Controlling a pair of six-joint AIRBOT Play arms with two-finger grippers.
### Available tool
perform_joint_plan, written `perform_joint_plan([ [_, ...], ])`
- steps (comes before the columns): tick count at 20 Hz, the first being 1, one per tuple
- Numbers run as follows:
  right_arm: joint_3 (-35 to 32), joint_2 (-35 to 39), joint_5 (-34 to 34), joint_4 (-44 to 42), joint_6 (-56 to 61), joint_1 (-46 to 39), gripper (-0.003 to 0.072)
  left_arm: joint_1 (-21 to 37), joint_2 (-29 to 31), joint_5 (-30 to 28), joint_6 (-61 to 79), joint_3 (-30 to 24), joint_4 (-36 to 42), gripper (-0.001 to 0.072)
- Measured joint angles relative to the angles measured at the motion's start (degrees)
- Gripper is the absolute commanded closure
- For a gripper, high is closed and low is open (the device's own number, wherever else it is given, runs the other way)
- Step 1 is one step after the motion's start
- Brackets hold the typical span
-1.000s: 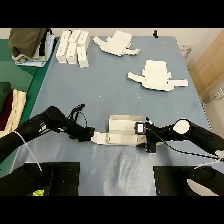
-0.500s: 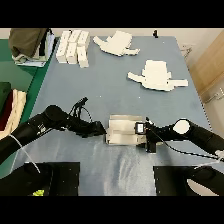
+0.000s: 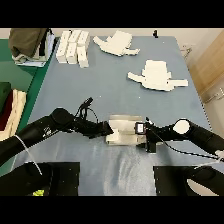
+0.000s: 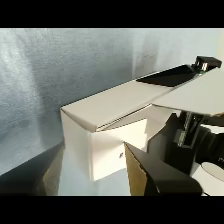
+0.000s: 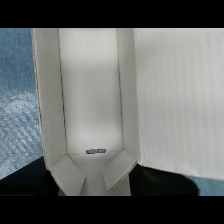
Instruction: Fold the box.
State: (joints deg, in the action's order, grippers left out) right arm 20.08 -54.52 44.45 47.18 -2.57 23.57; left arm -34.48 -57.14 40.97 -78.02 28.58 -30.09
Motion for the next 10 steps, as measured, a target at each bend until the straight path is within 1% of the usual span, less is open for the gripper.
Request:
perform_joint_plan([
  [4,-0.02,0.00,0.00,-0.02,0.00,0.00,0.0177,-1.66,-1.53,-2.14,-0.02,0.00,0.96,0.0148],
  [5,0.00,0.00,0.00,-0.02,0.00,0.00,0.0177,-1.92,-2.08,-2.27,-0.02,0.00,1.46,0.0242],
  [8,-0.02,0.00,0.00,-0.02,0.00,0.00,0.0177,-3.21,-2.99,-2.54,-0.07,0.46,1.42,0.0247],
  [10,-0.02,0.00,0.02,-0.02,0.00,0.00,0.0177,-4.42,-3.30,-2.54,-2.08,1.70,-0.31,0.0249],
])
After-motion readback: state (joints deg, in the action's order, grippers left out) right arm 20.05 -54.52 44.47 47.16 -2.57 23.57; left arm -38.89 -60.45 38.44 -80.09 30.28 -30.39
